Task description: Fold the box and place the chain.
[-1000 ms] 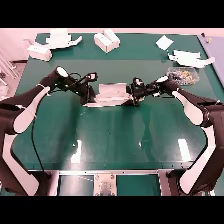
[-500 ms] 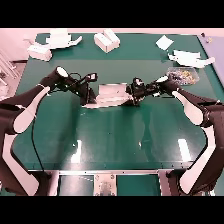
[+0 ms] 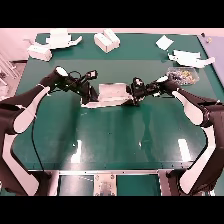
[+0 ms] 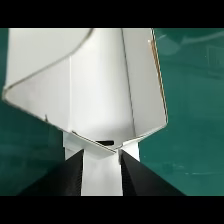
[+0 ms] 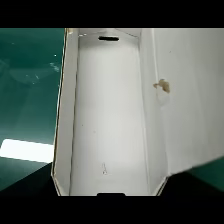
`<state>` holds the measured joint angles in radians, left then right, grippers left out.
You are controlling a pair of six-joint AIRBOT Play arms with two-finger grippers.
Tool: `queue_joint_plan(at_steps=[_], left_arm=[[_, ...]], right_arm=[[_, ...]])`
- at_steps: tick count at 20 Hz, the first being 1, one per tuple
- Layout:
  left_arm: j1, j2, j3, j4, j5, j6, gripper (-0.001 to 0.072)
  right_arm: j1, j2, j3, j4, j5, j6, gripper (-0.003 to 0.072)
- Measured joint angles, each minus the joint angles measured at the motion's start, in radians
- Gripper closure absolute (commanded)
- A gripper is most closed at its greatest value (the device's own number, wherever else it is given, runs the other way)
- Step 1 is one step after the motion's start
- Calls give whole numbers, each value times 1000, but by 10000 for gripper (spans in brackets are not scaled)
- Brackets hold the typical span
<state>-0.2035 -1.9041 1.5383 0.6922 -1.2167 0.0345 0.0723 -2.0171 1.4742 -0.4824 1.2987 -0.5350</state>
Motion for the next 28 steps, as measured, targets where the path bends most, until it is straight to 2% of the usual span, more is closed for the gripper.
queue_joint_plan(at_steps=[14, 15, 16, 24, 25, 26, 28], left_arm=[[-40, 0, -7, -56, 88, 3, 427], [-40, 0, -14, -66, 92, 8, 360], [-41, 0, -22, -77, 95, 16, 333], [-41, 0, -48, -128, 128, 46, 329], [-41, 0, -52, -134, 134, 49, 196], [-41, -1, -53, -139, 134, 55, 119], [-42, -5, -56, -145, 146, 61, 120]], right_arm=[[0, 0, 0, 0, -1, 0, 94], [0, 0, 0, 0, -1, 0, 94], [0, 0, 0, 0, 0, 0, 94], [0, 0, 0, 0, -1, 1, 94], [0, 0, 0, 0, -1, 1, 94], [0, 0, 0, 0, -1, 1, 94], [0, 0, 0, 0, -1, 1, 94]])
